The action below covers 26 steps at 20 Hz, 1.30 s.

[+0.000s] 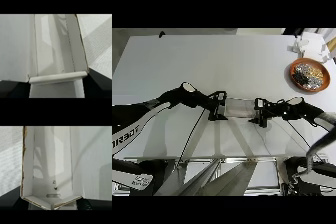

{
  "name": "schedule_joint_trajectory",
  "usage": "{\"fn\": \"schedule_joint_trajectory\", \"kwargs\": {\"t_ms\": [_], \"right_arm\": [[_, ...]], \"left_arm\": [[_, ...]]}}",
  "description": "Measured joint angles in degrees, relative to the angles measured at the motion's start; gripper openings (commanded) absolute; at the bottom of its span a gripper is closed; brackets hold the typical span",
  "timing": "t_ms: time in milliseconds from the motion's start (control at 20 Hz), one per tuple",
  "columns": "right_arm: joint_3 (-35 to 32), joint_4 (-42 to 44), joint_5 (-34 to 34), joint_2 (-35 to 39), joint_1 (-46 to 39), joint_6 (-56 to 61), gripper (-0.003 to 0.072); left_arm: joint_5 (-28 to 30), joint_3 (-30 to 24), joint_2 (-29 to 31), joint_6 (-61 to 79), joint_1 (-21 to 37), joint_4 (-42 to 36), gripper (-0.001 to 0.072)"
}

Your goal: Fold the box and place the chain.

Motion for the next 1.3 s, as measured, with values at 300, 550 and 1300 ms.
{"fn": "schedule_joint_trajectory", "kwargs": {"t_ms": [300,550,1300], "right_arm": [[0.0,0.0,-0.04,-0.02,0.0,0.0,0.0324],[0.0,-0.02,-0.04,0.0,0.0,-0.04,0.0324],[0.0,-0.02,0.04,-0.02,0.0,-0.04,0.0324]], "left_arm": [[-1.46,-0.24,0.02,-1.2,1.16,0.72,0.07],[-2.03,-0.28,0.04,-1.6,1.51,1.03,0.0698],[1.53,-0.31,0.24,-4.55,-0.83,4.17,0.0603]]}}
